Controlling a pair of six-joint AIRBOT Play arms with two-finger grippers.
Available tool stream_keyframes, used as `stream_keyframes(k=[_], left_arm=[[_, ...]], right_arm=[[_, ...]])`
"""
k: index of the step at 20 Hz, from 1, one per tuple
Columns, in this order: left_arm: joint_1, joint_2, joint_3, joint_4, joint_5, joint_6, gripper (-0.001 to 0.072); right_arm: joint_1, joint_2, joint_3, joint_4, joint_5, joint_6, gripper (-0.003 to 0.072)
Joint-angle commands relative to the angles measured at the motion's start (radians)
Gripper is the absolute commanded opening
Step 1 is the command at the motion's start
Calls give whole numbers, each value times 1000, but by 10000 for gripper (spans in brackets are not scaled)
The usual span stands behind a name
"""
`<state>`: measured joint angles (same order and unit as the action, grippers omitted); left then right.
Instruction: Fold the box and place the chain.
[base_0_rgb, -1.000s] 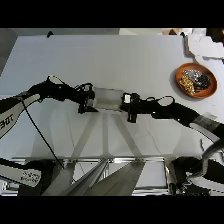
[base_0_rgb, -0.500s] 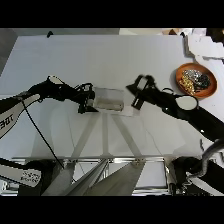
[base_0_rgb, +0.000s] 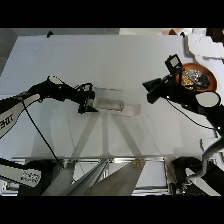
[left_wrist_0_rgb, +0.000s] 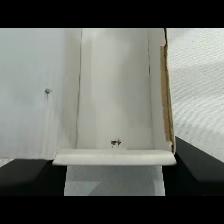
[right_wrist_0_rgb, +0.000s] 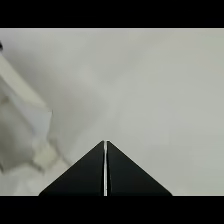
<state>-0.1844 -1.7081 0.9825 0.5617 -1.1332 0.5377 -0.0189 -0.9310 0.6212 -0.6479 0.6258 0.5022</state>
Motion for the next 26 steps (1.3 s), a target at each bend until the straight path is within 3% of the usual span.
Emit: stream_keyframes(k=[1,4,9,15,18,22,26], left_arm=[[0,0,0,0,0,0,339],[0,0,0,0,0,0,339],[0,0,0,0,0,0,339],[0,0,0,0,0,0,339],[0,0,0,0,0,0,339],[0,0,0,0,0,0,339],[0,0,0,0,0,0,339]], right_arm=[[-83,2,1,-315,219,249,10],[-83,-20,1,-367,266,267,6],[-83,-237,1,-300,317,460,5],[-82,-375,1,33,264,431,4],[-65,-420,1,125,238,431,3],[-14,-482,1,212,238,385,3],[20,-482,1,435,291,261,3]])
